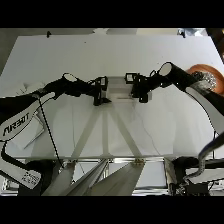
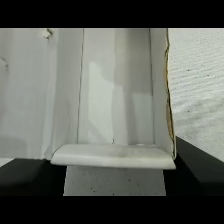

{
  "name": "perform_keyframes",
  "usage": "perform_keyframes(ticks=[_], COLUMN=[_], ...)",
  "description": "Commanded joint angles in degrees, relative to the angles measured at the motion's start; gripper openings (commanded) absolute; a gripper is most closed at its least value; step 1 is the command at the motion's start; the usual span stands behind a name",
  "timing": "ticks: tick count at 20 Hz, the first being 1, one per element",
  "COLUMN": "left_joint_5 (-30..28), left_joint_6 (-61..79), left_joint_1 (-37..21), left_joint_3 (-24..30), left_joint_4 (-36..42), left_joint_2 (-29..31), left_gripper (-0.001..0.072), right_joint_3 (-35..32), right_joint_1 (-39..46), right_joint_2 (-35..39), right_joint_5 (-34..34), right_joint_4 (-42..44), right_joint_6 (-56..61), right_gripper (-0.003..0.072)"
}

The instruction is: Fold the box and place the chain.

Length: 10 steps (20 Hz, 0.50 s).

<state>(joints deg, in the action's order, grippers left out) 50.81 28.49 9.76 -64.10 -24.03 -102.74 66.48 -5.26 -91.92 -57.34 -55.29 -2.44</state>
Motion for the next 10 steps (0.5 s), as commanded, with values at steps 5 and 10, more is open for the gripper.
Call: perform_keyframes(ticks=[5, 10], left_joint_5=[0.0, 0.0], left_joint_6=[0.0, 0.0], left_joint_1=[0.0, 0.0], left_joint_3=[0.0, 0.0], left_joint_4=[0.0, 0.0], left_joint_2=[0.0, 0.1], left_gripper=[0.0325, 0.0325], right_joint_3=[0.0, 0.0], right_joint_1=[0.0, 2.7], right_joint_2=[9.6, 17.0], right_joint_5=[-2.8, -2.3], right_joint_4=[-12.2, -27.3], right_joint_6=[18.4, 35.6], right_gripper=[0.0014, 0.0014])
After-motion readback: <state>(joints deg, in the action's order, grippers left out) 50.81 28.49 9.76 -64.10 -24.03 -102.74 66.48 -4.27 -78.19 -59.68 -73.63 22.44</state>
